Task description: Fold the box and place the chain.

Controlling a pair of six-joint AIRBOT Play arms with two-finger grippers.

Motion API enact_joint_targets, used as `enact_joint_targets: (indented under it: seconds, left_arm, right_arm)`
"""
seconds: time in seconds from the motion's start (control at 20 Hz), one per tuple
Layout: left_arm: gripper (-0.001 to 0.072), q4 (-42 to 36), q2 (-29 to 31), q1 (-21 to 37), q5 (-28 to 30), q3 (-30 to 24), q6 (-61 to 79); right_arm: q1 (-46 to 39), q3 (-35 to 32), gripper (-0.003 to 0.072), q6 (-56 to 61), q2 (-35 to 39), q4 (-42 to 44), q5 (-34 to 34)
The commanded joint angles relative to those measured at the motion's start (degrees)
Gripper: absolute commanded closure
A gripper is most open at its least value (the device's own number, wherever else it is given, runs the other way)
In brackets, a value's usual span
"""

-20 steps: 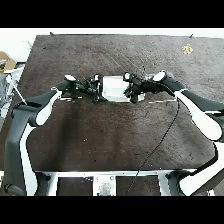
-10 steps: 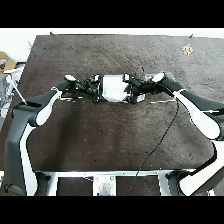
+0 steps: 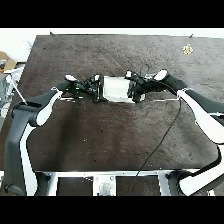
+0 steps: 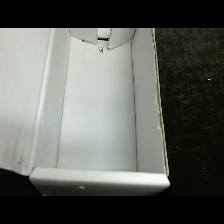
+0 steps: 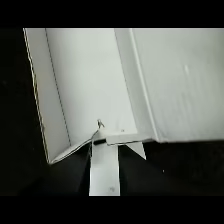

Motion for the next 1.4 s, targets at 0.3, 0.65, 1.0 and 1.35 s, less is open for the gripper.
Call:
enact_joint_targets:
  seconds: [0.3, 0.65, 1.0, 1.35]
  left_arm:
    - [0.0434, 0.11, -0.02, 0.04, 0.00, 0.02, 0.13]
    - [0.0434, 0.11, -0.02, 0.04, 0.00, 0.02, 0.13]
    - [0.0434, 0.09, -0.02, 0.04, 0.00, 0.02, 0.13]
    - [0.0434, 0.11, -0.02, 0.04, 0.00, 0.02, 0.13]
  right_arm:
    - [-10.05, 0.00, 0.0663, 50.05, 10.88, -6.73, 10.43]
    - [-14.95, -4.76, 0.0664, 57.61, 10.32, -6.64, 10.10]
    - [-14.95, -12.90, 0.0664, 49.00, 7.67, 5.16, -2.27]
    - [-14.86, -12.85, 0.0634, 38.73, 0.11, 22.49, 2.29]
